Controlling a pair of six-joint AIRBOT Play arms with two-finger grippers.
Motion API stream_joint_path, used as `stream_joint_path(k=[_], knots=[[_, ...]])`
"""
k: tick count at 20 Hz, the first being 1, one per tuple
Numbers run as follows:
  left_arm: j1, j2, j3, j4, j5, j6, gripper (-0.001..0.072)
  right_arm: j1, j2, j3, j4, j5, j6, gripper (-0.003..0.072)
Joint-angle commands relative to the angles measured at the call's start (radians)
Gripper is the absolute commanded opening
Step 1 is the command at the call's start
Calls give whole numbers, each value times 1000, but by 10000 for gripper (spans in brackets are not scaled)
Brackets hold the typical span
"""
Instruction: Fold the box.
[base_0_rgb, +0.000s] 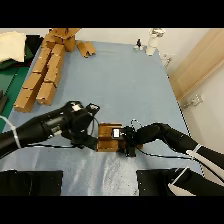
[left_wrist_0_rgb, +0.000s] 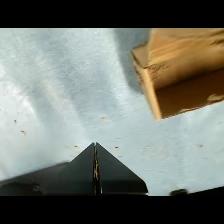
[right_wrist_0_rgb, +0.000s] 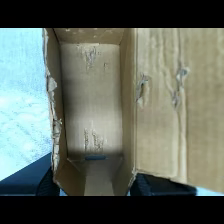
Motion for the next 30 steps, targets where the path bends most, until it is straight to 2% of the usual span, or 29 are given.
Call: stream_joint_path(k=[1,2,3,5,6,7,8,10,14,15,18,19,22,27,30], knots=[[186,76,-176,-283,130,618,9,1,-1,0,0,0,0,502],[268,80,-222,-410,138,850,9,1,-1,0,0,0,0,502],[338,77,-251,-488,151,983,11,1,-1,0,0,0,0,502],[433,62,-277,-525,212,1175,14,1,-1,0,0,0,0,502],[454,50,-277,-525,246,1252,82,1,-1,0,0,0,0,502],[464,38,-277,-525,294,1322,481,1,-1,0,0,0,0,502],[464,24,-277,-526,357,1388,720,1,-1,0,0,0,0,503],[453,2,-277,-526,419,1564,720,1,-1,0,0,0,0,502],[438,-10,-306,-584,444,1793,720,1,-1,0,0,0,0,502],[438,-9,-338,-657,453,1908,720,1,-1,0,0,0,0,502],[429,10,-469,-996,557,2297,720,1,-1,0,0,0,0,502],[417,18,-501,-1064,579,2341,720,1,-1,0,0,0,0,502],[407,42,-533,-1119,614,2334,720,1,-1,0,0,0,0,502],[399,39,-533,-1120,634,2334,720,1,-1,0,0,0,0,503],[361,38,-532,-1120,682,2331,720,1,-1,0,0,0,0,502]])
